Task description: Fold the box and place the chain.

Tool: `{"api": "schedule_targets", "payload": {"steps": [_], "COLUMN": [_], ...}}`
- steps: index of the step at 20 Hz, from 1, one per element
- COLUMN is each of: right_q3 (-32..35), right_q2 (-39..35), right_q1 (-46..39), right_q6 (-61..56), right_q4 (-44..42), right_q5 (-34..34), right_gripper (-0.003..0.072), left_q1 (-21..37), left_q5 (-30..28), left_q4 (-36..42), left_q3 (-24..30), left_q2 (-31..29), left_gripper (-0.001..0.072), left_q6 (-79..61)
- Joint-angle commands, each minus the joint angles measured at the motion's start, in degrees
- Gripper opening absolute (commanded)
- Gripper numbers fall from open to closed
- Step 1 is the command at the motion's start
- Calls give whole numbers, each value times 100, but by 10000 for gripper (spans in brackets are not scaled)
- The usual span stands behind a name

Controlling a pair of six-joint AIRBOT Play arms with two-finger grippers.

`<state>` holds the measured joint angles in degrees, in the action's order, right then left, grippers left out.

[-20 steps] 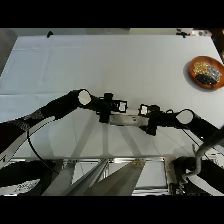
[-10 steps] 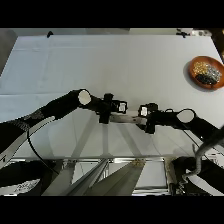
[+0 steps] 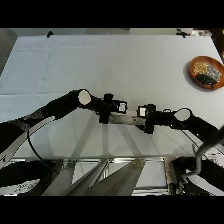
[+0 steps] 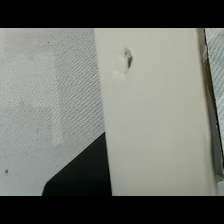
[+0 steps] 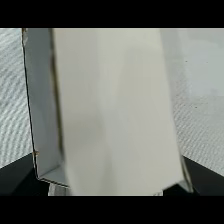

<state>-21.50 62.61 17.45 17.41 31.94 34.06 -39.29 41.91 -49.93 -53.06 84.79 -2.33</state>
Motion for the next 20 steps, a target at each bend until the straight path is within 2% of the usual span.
{"api": "schedule_targets", "payload": {"steps": [1, 3, 8, 11, 14, 20], "right_q3": [2, 2, 2, 2, 2, 2], "right_q2": [39, 39, 52, 341, 678, 686], "right_q1": [-2, -2, -2, -2, -2, -2], "right_q6": [409, 688, 695, 975, 1305, 1311], "right_q4": [-463, -717, -715, -809, -1283, -1316], "right_q5": [-55, -55, -52, -116, -155, -175], "right_gripper": [678, 676, 673, 672, 671, 640], "left_q1": [-2, -2, -2, -2, -2, 0], "left_q5": [-24, -66, -166, -249, -271, -271], "left_q4": [-2, -2, -2, 11, 17, 17], "left_q3": [2, 2, 2, 2, 2, 2], "left_q2": [2, 2, 2, 2, 2, 2], "left_gripper": [15, 16, 16, 16, 16, 16], "left_q6": [-4, -4, -2, -2, 22, 24]}}
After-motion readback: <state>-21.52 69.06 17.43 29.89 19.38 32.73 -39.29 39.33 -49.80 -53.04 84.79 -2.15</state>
